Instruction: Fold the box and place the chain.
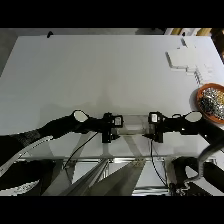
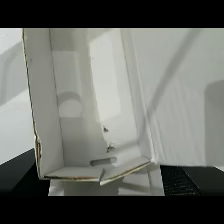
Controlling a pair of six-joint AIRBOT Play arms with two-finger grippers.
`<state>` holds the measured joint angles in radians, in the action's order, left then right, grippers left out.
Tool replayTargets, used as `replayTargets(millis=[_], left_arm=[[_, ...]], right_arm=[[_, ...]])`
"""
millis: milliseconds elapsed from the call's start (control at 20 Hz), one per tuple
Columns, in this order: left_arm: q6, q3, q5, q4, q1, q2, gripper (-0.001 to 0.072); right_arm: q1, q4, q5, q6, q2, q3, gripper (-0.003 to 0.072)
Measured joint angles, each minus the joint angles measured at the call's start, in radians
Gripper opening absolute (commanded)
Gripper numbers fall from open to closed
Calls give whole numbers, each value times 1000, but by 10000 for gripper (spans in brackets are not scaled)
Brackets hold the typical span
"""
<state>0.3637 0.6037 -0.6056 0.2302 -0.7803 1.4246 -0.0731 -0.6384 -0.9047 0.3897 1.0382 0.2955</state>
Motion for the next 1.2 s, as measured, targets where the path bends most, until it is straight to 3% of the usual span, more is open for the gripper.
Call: replayTargets(millis=[400, 450, 500, 600, 650, 800, 1000, 1200], left_arm=[[3, 0, -3, 3, 0, 0, 347], [3, 0, -3, 3, 0, 0, 347], [3, 0, -3, 3, 0, 0, 347], [3, 0, 0, 2, 0, 0, 347], [3, 0, -1, 3, 0, 0, 347], [2, 0, -1, 2, 0, 0, 347], [2, 0, -1, 2, 0, 0, 347], [2, 0, -1, 2, 0, 0, 347]], right_arm=[[0, -290, -79, -277, -254, 1, 682], [0, -312, -97, -307, -296, 1, 647], [0, -325, -116, -328, -338, 1, 560], [0, -320, -156, -359, -411, 1, 195], [0, -299, -166, -368, -438, 1, 132], [0, -175, -174, -373, -481, 1, 37], [0, 22, -45, -366, -446, 1, 18], [0, 111, 143, -359, -294, 1, 18]])
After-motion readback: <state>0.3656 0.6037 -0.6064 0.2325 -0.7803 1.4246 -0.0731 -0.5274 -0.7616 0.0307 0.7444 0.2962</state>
